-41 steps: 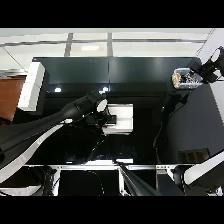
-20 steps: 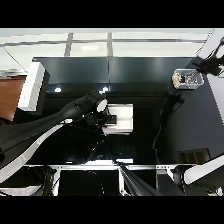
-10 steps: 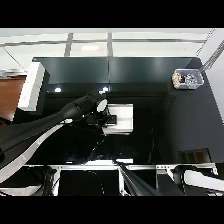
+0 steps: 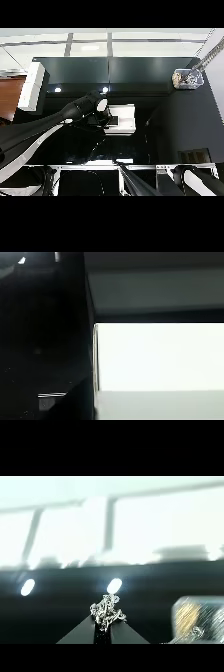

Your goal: Fold the box and place the chain.

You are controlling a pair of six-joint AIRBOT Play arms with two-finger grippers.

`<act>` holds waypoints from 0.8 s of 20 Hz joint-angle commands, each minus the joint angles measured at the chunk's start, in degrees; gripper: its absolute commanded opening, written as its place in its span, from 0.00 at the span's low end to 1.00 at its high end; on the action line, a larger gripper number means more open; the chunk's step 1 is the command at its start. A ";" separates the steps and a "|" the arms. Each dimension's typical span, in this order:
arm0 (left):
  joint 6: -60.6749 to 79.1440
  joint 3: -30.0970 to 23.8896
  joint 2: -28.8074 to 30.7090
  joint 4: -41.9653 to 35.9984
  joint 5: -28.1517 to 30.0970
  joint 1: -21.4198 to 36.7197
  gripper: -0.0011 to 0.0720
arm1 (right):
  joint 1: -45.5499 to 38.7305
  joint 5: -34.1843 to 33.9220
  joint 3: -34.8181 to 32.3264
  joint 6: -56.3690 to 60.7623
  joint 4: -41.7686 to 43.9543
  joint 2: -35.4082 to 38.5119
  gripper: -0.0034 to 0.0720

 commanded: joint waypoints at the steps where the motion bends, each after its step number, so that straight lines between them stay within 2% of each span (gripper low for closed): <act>1: 0.07 0.07 -0.02 -0.24 -1.84 0.04 0.05 | 1.29 6.95 -3.76 -1.31 4.00 4.00 0.07; 6: 1.18 0.09 0.00 0.00 0.61 0.02 0.05 | 6.95 8.55 -10.91 -1.09 5.99 5.79 0.07; 10: 1.14 0.09 -0.02 4.13 -0.02 0.00 0.05 | 13.81 12.07 -16.26 -0.85 6.36 5.79 0.07; 16: -0.46 0.09 -0.02 5.73 0.28 -0.07 0.05 | 26.03 6.82 -25.64 1.33 6.45 5.75 0.07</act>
